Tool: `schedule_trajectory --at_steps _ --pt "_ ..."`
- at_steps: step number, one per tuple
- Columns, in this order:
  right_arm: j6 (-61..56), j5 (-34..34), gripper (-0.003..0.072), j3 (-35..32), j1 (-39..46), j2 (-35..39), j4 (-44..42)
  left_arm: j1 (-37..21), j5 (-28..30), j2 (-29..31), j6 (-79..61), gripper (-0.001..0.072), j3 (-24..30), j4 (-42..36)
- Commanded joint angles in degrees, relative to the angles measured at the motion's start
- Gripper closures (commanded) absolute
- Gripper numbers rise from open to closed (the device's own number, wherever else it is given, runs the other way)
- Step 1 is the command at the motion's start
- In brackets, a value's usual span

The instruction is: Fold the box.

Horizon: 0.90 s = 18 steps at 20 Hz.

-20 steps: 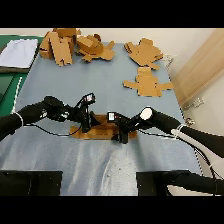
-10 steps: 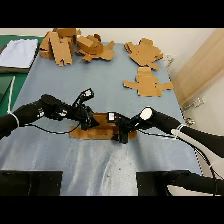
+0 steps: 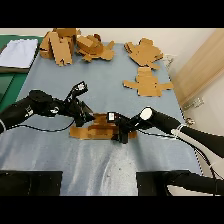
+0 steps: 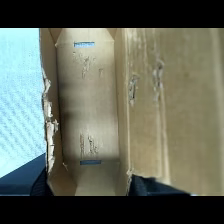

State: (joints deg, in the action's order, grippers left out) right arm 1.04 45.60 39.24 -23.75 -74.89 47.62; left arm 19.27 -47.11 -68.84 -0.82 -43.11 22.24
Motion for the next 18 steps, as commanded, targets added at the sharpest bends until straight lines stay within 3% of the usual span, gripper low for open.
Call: schedule_trajectory --at_steps 1,2,6,10,11,13,16,18 --pt "0.0 -0.11 0.0161 0.07 0.04 -0.02 -0.02 -0.44 -1.64 3.48 11.17 0.0554 -0.04 15.26" --pt "0.0 -0.13 0.016 0.07 0.04 -0.02 -0.02 -0.44 -3.1 4.46 15.96 0.0694 -0.04 20.37" --pt "0.0 -0.11 0.0161 0.07 0.04 -0.02 -0.02 -0.42 -10.64 5.92 40.09 0.0696 -0.02 32.85" --pt "0.0 -0.11 0.0161 0.07 0.04 -0.02 -0.04 2.19 -22.45 5.92 44.48 0.0696 -0.02 27.34" --pt "0.0 -0.11 0.0161 0.07 0.04 -0.04 -0.02 3.85 -22.05 5.92 45.31 0.0696 -0.02 23.85" --pt "0.0 -0.11 0.0161 0.07 0.04 -0.04 -0.04 7.78 -15.96 5.84 45.29 0.0697 -0.04 17.38" --pt "0.0 -0.09 0.0161 0.07 0.04 -0.04 -0.04 9.6 -5.38 3.1 48.92 0.0697 -1.55 16.04" --pt "0.0 -0.09 0.0161 0.07 0.04 -0.04 -0.04 8.83 -6.05 -1.44 49.27 0.0697 -4.94 15.82"
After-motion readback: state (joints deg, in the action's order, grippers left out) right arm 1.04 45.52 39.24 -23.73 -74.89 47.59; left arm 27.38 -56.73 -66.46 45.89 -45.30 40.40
